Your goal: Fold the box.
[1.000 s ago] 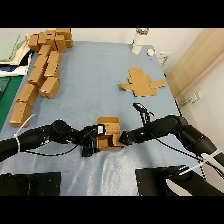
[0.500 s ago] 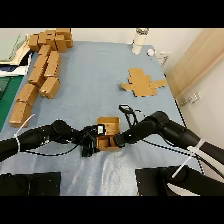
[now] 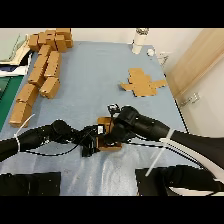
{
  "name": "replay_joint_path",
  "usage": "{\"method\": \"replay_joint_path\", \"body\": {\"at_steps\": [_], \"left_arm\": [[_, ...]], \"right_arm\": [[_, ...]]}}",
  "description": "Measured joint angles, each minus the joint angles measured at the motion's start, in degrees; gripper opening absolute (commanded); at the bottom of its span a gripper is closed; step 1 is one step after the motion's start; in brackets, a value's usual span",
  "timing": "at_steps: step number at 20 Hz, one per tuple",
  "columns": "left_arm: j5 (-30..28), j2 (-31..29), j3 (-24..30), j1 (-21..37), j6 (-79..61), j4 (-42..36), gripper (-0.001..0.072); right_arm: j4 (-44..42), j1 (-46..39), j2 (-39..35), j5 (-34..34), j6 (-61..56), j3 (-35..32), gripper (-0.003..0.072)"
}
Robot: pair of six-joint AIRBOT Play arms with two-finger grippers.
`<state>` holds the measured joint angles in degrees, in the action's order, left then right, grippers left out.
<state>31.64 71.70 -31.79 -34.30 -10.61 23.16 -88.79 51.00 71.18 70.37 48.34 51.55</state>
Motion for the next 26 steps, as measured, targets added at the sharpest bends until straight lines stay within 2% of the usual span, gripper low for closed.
{"method": "replay_joint_path", "body": {"at_steps": [2,3,7,11,12,13,14,15,25,26], "left_arm": [[0.0,0.0,0.0,0.0,0.0,0.0,0.0528],[0.0,0.0,0.0,0.0,0.0,0.0,0.0528],[0.0,0.0,0.0,0.0,0.07,0.02,0.0528],[0.0,0.0,0.0,0.0,0.04,0.02,0.0528],[0.0,0.0,0.0,0.0,0.02,0.02,0.0528],[0.0,0.0,0.0,0.0,0.0,0.02,0.0528],[0.02,0.0,0.0,0.0,0.0,0.0,0.0528],[0.0,0.0,0.0,0.0,-0.02,0.0,0.0528],[-0.02,0.0,0.0,0.0,-0.02,0.0,0.0528],[-0.02,0.0,0.0,0.0,-0.02,0.0,0.0528]], "right_arm": [[0.87,0.57,1.99,1.05,-2.97,0.87,0.0393],[1.42,0.79,2.67,1.51,-4.39,1.16,0.0289],[3.23,1.07,3.96,3.19,-8.13,1.66,0.0022],[3.37,1.2,4.61,3.23,-9.38,1.81,0.0004],[3.37,1.2,4.66,3.21,-9.49,1.84,0.0014],[3.37,1.2,4.72,3.19,-9.55,1.84,0.0207],[3.3,1.2,4.87,2.4,-9.53,1.75,0.0432],[2.69,1.22,5.01,1.46,-9.51,1.75,0.0476],[2.67,1.14,0.52,4.9,-10.01,1.92,0.0475],[2.49,1.14,-0.61,4.98,-10.21,1.9,0.0454]]}}
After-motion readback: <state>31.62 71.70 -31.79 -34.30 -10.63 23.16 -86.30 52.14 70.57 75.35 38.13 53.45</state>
